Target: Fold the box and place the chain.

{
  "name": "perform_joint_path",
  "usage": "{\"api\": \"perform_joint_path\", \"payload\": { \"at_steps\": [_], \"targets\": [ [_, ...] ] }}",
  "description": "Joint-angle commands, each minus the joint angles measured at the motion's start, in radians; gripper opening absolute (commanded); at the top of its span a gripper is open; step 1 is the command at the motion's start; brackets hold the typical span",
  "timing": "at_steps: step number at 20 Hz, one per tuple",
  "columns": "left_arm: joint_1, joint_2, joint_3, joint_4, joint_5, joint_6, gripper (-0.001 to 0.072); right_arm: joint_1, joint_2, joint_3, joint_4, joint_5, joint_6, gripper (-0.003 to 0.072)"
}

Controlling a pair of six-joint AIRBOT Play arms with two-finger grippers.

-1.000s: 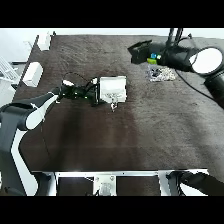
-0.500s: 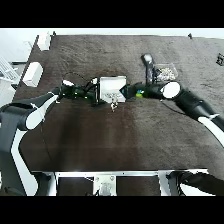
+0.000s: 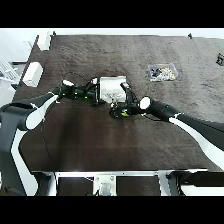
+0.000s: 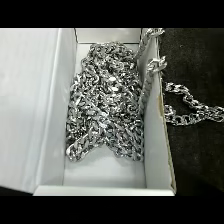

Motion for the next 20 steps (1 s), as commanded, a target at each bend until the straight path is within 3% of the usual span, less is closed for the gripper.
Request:
{"api": "perform_joint_path", "payload": {
  "at_steps": [1,17,20],
  "targets": [
    [0.000,0.000,0.000,0.000,0.000,0.000,0.0462,0.013,-0.027,0.000,0.008,-0.021,0.000,0.0519],
    [0.000,0.000,0.000,0.000,0.000,0.000,0.0462,-0.006,-0.029,0.043,-0.106,-0.081,0.000,0.0489],
    [0.000,0.000,0.000,0.000,0.000,0.000,0.0462,-0.008,-0.042,0.043,-0.132,-0.080,0.000,0.0400]
  ]
}}
